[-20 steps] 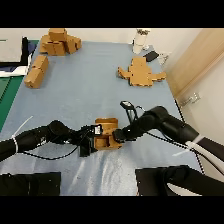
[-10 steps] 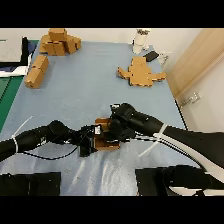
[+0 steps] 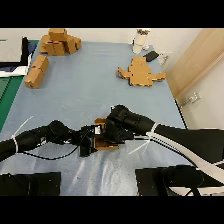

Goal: Fold the box.

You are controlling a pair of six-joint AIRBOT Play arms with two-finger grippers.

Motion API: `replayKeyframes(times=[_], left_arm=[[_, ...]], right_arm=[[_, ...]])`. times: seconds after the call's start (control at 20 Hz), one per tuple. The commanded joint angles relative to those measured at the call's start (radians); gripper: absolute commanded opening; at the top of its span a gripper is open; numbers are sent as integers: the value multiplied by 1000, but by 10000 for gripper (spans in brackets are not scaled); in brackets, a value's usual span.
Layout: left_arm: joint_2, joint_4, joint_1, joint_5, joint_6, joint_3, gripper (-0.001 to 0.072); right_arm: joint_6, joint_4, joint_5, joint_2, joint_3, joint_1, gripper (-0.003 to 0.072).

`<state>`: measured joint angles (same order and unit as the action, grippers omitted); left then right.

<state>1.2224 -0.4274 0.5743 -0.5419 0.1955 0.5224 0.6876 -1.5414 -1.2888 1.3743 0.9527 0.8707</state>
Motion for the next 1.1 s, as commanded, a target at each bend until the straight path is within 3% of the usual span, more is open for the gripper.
replayKeyframes(times=[0.0, 0.05, 0.4, 0.5, 0.6, 0.7, 0.8, 0.85, 0.9, 0.95, 1.05], left_arm=[[0, 0, -1, 0, 1, 0, 402], [0, 0, -1, 0, 1, 0, 402], [0, 0, -1, 0, 1, 0, 402], [0, 0, -1, 0, 1, 0, 402], [0, 0, -1, 0, 1, 0, 402], [0, 0, -1, 0, 1, 0, 402], [0, 0, -1, 0, 1, 0, 403], [0, 0, -1, 0, 1, 0, 402], [0, 0, -1, 0, 1, 0, 403], [0, 0, -1, 0, 1, 0, 402], [0, 0, -1, 0, 1, 0, 402]], right_arm=[[13, -1, 7, -3, 8, 10, 180], [14, -7, -7, -11, 16, 13, 422], [39, 25, -148, -201, 76, 2, 419], [48, 68, -216, -274, 69, -36, 327], [100, 155, -219, -317, 29, -125, 132], [250, 158, -101, -304, -31, -298, 3], [569, -87, 183, -236, -58, -509, 3], [857, -346, 290, -179, -54, -613, 3], [1119, -624, 301, -117, -41, -693, 2], [1346, -877, 240, -46, -18, -753, 2], [1577, -1160, 42, 70, 22, -787, 2]])
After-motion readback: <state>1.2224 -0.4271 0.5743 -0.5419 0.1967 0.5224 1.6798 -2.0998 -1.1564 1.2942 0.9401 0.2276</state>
